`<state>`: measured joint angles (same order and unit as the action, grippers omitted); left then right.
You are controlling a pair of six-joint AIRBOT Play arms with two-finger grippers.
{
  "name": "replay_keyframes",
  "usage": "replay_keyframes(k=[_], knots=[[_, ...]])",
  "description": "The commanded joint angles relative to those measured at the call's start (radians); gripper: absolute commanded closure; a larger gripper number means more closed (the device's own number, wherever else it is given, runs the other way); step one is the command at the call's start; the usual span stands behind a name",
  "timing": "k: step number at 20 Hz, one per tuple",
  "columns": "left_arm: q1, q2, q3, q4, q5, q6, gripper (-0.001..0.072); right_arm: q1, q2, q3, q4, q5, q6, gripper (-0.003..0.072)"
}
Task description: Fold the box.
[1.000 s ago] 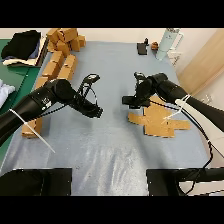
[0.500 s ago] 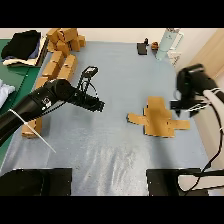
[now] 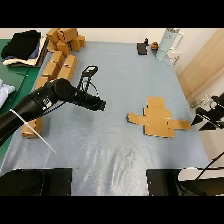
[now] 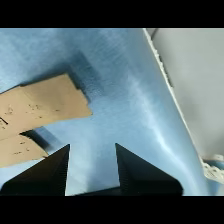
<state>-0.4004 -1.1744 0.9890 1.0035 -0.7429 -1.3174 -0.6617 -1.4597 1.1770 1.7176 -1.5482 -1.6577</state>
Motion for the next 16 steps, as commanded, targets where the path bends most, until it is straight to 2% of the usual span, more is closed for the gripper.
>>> replay_keyframes(k=[1, 2, 3, 4, 5, 13, 14, 16], knots=[[0.001, 0.000, 0.000, -0.069, -0.002, 0.000, 0.0692, -0.126, -0.029, -0.047, 0.204, 0.014, -0.226, 0.0225], [0.001, 0.000, 0.000, -0.089, -0.003, 0.000, 0.0628, -0.134, -0.039, -0.057, 0.227, 0.016, -0.256, 0.0225], [0.001, 0.000, 0.000, -0.107, -0.007, 0.000, 0.0210, -0.136, -0.054, -0.057, 0.228, 0.016, -0.265, 0.0226], [0.002, 0.000, 0.000, -0.133, -0.008, -0.006, 0.0034, -0.136, -0.066, -0.057, 0.231, 0.016, -0.280, 0.0226], [0.002, 0.000, 0.000, -0.157, -0.008, -0.007, 0.0067, -0.136, -0.075, -0.056, 0.237, 0.021, -0.299, 0.0226], [0.002, 0.000, 0.001, -0.196, -0.041, -0.007, 0.0067, -0.136, -0.081, -0.055, 0.256, 0.110, -0.406, 0.0243], [0.002, 0.000, 0.001, -0.196, -0.044, -0.007, 0.0068, -0.136, -0.081, -0.055, 0.263, 0.110, -0.420, 0.0257], [0.002, 0.000, 0.001, -0.196, -0.046, -0.007, 0.0068, -0.135, -0.082, -0.055, 0.294, 0.102, -0.487, 0.0344]])
